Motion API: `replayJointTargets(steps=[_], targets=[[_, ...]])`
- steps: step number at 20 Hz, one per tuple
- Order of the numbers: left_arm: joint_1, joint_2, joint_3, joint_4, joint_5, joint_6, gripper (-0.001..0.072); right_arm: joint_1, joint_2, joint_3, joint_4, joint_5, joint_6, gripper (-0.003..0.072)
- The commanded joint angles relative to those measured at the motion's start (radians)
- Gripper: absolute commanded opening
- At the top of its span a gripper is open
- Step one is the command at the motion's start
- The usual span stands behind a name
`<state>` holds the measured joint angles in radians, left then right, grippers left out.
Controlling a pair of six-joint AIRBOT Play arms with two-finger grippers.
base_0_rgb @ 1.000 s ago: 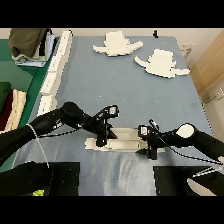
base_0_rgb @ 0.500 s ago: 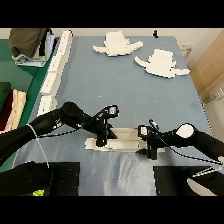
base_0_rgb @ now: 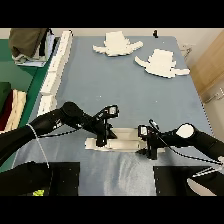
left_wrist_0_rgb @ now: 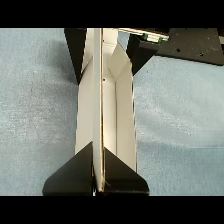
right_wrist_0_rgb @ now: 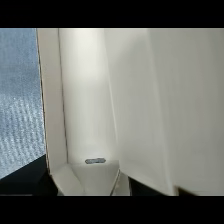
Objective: Fold the box.
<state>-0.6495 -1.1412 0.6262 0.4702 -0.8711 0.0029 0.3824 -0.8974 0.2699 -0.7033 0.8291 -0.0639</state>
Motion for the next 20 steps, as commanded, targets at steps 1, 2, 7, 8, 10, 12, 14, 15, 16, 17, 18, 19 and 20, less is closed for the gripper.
replayJointTargets(steps=[1,2,7,8,10,12,14,15,16,17,18,19,20], targets=[[0.001,0.000,0.000,-0.030,0.026,0.000,0.0018,0.000,0.001,0.001,0.000,0.000,0.000,0.0507],[0.002,0.000,0.000,-0.033,0.025,0.000,0.0018,0.000,0.001,0.001,0.000,0.000,0.000,0.0507],[0.001,0.000,0.000,-0.036,0.033,0.000,0.0018,0.000,0.001,0.001,0.000,0.000,0.000,0.0507],[0.001,0.000,0.000,-0.037,0.032,0.000,0.0018,0.000,0.001,0.001,0.000,0.000,0.000,0.0507],[0.001,0.000,0.000,-0.044,0.033,0.000,0.0018,0.000,0.001,0.001,0.000,0.000,0.000,0.0507],[0.001,0.000,0.000,-0.044,0.033,0.000,0.0017,0.000,0.001,0.001,0.000,0.000,0.000,0.0507],[0.001,0.000,0.000,-0.044,0.033,0.000,0.0018,0.000,0.001,0.001,0.000,0.000,0.000,0.0507],[0.001,0.000,0.000,-0.044,0.033,0.000,0.0018,0.000,0.001,0.001,0.000,0.000,0.000,0.0507],[0.001,0.000,0.000,-0.043,0.032,0.000,0.0018,0.000,0.001,0.001,0.000,0.000,0.000,0.0507],[0.001,0.000,0.000,-0.043,0.029,0.000,0.0018,0.000,0.001,0.001,0.000,0.000,0.000,0.0507],[0.001,0.000,0.000,-0.043,0.024,0.000,0.0018,0.000,0.001,0.001,0.000,0.000,0.000,0.0507],[0.001,0.000,0.000,-0.043,0.024,-0.001,0.0018,0.000,0.001,0.001,0.000,0.000,0.000,0.0507],[0.001,0.000,0.000,-0.043,0.024,-0.001,0.0020,0.000,0.001,0.001,0.000,0.000,0.000,0.0507]])
